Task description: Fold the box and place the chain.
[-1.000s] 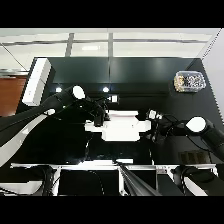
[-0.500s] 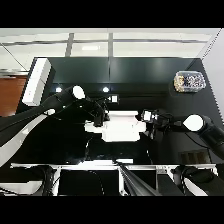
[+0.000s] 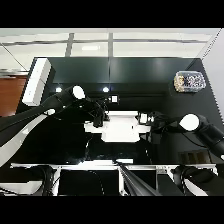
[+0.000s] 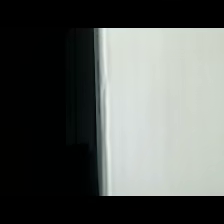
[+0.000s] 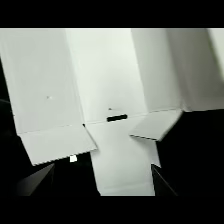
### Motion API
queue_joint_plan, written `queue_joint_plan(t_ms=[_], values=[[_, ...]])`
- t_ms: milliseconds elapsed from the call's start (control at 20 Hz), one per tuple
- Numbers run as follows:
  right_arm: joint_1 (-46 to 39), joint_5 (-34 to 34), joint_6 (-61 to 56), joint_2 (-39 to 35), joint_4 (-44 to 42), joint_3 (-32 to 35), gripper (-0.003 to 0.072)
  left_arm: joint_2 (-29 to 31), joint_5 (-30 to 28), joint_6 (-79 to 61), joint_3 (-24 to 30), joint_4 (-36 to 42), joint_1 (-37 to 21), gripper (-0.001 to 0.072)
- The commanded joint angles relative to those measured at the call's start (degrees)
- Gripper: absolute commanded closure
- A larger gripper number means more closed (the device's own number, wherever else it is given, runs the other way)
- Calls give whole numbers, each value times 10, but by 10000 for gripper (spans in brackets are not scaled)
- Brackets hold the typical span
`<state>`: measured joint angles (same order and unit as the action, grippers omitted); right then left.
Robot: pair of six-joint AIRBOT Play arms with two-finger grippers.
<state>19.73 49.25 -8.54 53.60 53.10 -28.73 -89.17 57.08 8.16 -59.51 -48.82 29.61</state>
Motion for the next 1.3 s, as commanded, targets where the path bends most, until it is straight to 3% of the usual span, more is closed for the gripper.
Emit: queue_joint_plan(t_ms=[0, 350, 600, 950, 1250], values=[[36, -26, 0, 26, -2, 26, -25, 0, 0, 0, 0, 0, 0, 687], [69, -75, -3, 56, -19, 26, -25, 0, 0, 0, 0, 0, 0, 687], [63, -34, -16, 40, 58, 25, -25, 0, 0, 0, 0, 0, 0, 687], [61, -21, -18, 40, 82, 25, -25, 0, 0, 0, 0, 0, 0, 687], [61, -49, -15, 51, -76, 26, -25, 0, -1, 0, 0, 0, 0, 687]])
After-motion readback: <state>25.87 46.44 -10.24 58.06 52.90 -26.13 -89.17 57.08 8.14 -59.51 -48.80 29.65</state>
